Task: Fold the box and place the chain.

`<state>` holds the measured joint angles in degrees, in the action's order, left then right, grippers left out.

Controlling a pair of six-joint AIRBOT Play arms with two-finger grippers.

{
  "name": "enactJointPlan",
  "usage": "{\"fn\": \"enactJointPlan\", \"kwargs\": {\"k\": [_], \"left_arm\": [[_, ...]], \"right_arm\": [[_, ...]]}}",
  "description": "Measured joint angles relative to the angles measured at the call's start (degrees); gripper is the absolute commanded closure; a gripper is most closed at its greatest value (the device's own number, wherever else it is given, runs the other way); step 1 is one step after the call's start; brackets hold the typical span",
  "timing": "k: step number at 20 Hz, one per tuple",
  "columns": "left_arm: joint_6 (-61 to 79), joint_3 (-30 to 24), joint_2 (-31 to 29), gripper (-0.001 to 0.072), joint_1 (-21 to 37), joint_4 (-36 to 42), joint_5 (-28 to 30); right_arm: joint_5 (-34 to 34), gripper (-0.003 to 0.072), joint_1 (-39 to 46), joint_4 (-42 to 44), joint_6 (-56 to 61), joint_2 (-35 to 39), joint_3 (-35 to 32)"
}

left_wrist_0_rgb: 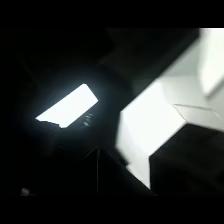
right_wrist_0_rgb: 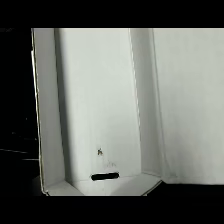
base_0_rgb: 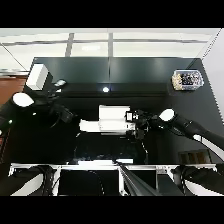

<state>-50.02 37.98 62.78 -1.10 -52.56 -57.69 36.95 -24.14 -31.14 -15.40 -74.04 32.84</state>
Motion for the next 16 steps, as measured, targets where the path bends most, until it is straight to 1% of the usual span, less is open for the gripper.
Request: {"fn": "enactJointPlan", "kwargs": {"k": [2, 5, 7, 9, 12, 13, 14, 15, 16], "left_arm": [[-8.5, -3.2, 0.8, 0.0683, 3.6, 1.4, -1.6], [-11.4, -7.2, 4.4, 0.0684, 5.6, 7.1, -3.1], [-10.1, -8.6, 7.8, 0.0683, 5.1, 11.8, -3.8], [-7.4, -9.2, 11.1, 0.0684, 3.4, 16.7, -3.8], [-3.4, -8.3, 14.6, 0.0679, -0.1, 22.0, -3.8], [-2.4, -7.7, 15.2, 0.0659, -1.0, 22.8, -3.9], [-1.6, -6.8, 15.7, 0.0559, -1.8, 23.5, -4.2], [-0.9, -5.8, 16.0, 0.0405, -2.3, 23.9, -4.5], [-0.5, -4.8, 16.3, 0.0206, -2.6, 23.8, -4.8]], "right_arm": [[0.0, 0.0561, 0.0, 0.0, 0.0, 0.0, 0.0], [0.0, 0.0561, 0.0, 0.0, 0.0, 0.0, 0.0], [0.0, 0.0561, 0.0, 0.0, 0.0, 0.0, 0.0], [0.0, 0.0561, 0.0, 0.0, 0.0, 0.0, 0.0], [0.0, 0.0561, 0.0, 0.0, 0.0, 0.0, 0.0], [0.0, 0.0561, 0.0, 0.0, 0.0, 0.0, 0.0], [0.0, 0.0561, 0.0, 0.0, 0.0, 0.0, 0.0], [0.0, 0.0561, 0.0, 0.0, 0.0, 0.0, 0.0], [0.0, 0.0561, 0.0, 0.0, 0.0, 0.0, 0.0]]}}
